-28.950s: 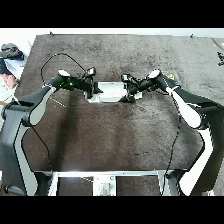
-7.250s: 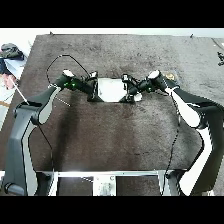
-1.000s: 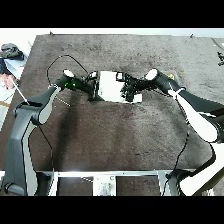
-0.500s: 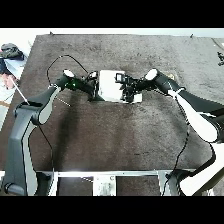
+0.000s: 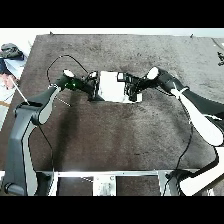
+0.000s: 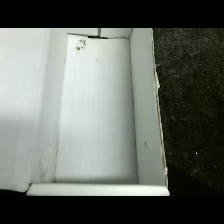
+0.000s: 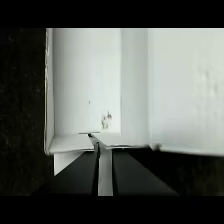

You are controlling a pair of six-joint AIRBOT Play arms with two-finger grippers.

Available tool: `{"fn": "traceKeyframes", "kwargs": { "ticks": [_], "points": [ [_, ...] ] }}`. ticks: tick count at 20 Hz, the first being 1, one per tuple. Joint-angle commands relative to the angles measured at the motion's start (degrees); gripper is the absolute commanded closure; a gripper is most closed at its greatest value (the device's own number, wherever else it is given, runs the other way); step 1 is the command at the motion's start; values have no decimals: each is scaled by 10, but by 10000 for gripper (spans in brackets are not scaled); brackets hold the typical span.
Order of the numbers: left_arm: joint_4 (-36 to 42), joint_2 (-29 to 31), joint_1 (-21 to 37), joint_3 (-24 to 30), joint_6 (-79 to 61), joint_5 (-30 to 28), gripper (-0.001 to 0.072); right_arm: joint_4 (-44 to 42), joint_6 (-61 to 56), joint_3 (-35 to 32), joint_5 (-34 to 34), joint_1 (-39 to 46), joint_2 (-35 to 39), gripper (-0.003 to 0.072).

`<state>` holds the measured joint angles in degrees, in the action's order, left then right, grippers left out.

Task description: Fold the box and place the chain.

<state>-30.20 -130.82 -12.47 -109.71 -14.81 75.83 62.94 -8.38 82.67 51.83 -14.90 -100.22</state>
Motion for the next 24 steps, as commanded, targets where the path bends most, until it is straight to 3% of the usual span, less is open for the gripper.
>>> {"fn": "traceKeyframes", "kwargs": {
  "ticks": [1, 6, 9, 12, 15, 21, 24],
  "points": [
    [-1, 0, 0, 0, 0, 0, 253, 59, -165, 0, 27, 10, 37, 594],
    [-1, 0, 0, 0, 0, 0, 253, 56, -459, 0, 72, 75, 95, 595],
    [-1, 0, 0, 0, 0, 0, 253, 19, -538, -8, 104, 141, 96, 595],
    [-1, 0, 0, 0, 0, 0, 253, -103, -536, -58, 109, 207, 96, 595],
    [-1, 0, 0, 0, 0, 0, 253, -165, -514, -124, 77, 233, 92, 595],
    [0, 0, 0, 0, 0, 0, 253, -275, -437, -191, 37, 209, 57, 594],
    [0, 0, 0, 0, 0, 0, 253, -289, -436, -198, 15, 193, 36, 594]
  ]
}}
